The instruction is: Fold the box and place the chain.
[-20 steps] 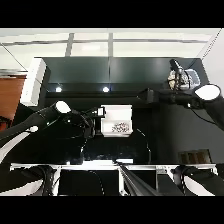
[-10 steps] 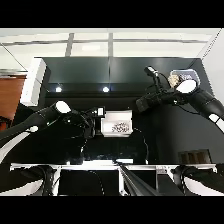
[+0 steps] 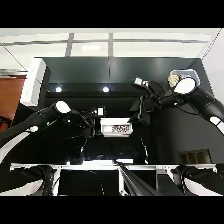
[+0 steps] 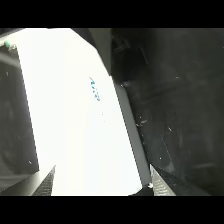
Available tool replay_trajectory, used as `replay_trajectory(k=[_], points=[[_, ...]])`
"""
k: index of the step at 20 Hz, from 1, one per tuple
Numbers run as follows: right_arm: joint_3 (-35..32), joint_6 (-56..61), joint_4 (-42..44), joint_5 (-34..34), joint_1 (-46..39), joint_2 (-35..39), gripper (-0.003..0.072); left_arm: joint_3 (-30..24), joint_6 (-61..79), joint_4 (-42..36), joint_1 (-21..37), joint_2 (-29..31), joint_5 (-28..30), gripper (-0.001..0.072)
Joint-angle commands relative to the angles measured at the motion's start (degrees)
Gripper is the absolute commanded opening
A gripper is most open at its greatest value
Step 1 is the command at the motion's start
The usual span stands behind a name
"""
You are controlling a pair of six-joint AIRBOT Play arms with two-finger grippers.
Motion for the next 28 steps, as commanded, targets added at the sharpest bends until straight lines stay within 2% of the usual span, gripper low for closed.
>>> replay_trajectory(k=[1,4,15,22,28], points=[[0.1,-3.2,-4.5,-1.0,3.0,0.0,0.0689,0.0,0.0,-0.2,0.0,0.0,-0.6,0.021],[0.1,-3.1,-5.1,-0.5,3.2,-0.1,0.0689,0.0,0.0,-0.2,0.0,0.0,-1.6,0.0209],[-2.6,-3.4,-5.0,-5.8,4.9,-0.1,0.0689,0.0,0.0,-0.2,0.0,0.0,-1.4,0.0209],[-2.6,-1.2,-4.5,-0.7,6.0,-0.1,0.0688,0.0,0.0,-0.2,0.0,0.0,-1.4,0.0209],[-2.7,-1.0,-6.3,-2.1,7.4,-0.1,0.0689,0.0,0.0,-0.2,0.0,0.0,-1.4,0.0209]])
